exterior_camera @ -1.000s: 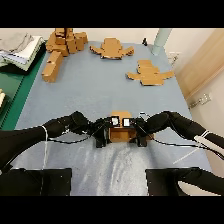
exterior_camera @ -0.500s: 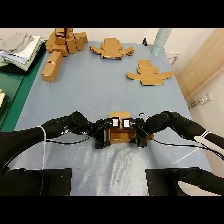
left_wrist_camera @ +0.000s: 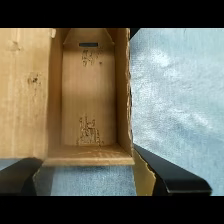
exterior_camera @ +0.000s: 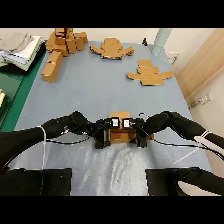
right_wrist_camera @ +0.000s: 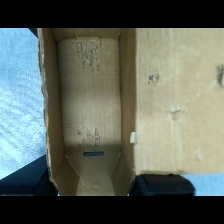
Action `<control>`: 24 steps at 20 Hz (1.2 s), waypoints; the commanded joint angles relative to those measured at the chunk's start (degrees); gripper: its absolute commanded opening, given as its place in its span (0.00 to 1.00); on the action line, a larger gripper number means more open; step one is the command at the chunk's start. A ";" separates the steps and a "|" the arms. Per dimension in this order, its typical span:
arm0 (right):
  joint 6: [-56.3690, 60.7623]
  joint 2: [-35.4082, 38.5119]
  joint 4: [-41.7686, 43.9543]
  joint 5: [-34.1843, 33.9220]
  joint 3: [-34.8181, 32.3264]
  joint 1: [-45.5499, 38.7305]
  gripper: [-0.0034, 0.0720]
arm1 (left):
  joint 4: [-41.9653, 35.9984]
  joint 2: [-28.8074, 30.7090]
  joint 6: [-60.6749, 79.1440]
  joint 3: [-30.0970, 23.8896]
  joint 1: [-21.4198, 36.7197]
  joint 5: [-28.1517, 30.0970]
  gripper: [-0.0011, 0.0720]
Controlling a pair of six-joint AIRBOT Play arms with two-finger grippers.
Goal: Fold the box.
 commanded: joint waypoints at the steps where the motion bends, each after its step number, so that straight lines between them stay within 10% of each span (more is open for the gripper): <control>1: 0.02 0.04 0.00 0.00 0.02 -0.04 0.74 | 0.07 -0.76 0.00 0.15 -0.42 -0.35 0.94; 5: 0.02 0.04 0.00 0.00 0.02 -0.04 0.74 | 0.11 -0.72 -0.02 0.35 -0.70 -0.04 0.90; 7: 0.04 0.04 0.00 0.00 0.02 -0.04 0.74 | 0.13 -0.70 0.07 0.35 -0.70 0.17 0.63; 24: 0.02 0.04 0.00 0.00 0.02 -0.04 0.74 | 0.07 -0.72 0.00 0.33 -0.68 0.11 0.63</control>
